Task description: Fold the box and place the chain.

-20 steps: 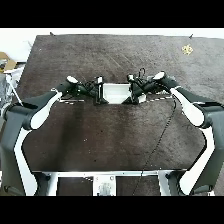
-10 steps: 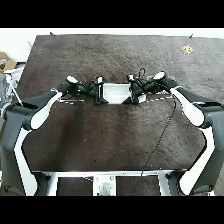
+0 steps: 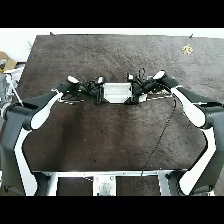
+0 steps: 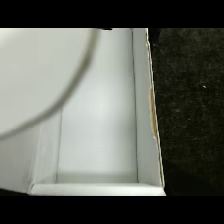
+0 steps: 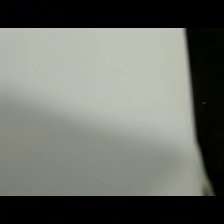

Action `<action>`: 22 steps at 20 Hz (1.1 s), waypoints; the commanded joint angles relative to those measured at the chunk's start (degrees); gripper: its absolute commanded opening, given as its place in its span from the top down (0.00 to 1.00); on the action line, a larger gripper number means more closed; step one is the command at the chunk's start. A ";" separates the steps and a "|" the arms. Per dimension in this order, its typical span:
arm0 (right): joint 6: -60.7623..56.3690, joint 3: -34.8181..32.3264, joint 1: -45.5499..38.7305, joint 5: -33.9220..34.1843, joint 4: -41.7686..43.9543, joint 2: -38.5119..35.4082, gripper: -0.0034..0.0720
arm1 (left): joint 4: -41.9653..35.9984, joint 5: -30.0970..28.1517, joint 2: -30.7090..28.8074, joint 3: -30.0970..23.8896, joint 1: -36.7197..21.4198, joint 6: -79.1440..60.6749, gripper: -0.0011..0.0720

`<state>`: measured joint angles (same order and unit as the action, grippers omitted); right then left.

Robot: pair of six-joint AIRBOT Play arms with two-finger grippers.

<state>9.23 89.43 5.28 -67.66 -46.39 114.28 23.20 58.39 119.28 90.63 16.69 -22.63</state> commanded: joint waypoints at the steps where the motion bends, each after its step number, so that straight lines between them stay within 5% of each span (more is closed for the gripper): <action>1: -5.09 0.09 0.00 -0.50 -7.08 -3.52 0.04 | 0.37 0.66 0.00 0.02 -0.02 0.09 0.62; 12: -11.37 0.07 -0.13 -4.48 -8.00 -15.08 0.06 | 0.46 0.61 0.00 0.02 -0.02 0.09 0.62; 14: -11.43 0.04 -0.13 -8.66 -4.28 -15.19 0.62 | 0.46 0.61 0.00 0.02 -0.02 0.07 0.62; 16: -11.41 -0.04 -0.13 -9.94 -0.31 -14.84 0.87 | 0.44 0.61 0.00 0.02 -0.02 0.09 0.62; 22: -5.40 -0.04 -0.13 6.69 15.23 -11.52 0.93 | 0.44 0.63 0.00 0.02 -0.02 0.09 0.62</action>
<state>0.93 89.38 5.15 -69.65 -38.70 101.34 23.62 58.98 119.26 90.67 16.62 -22.52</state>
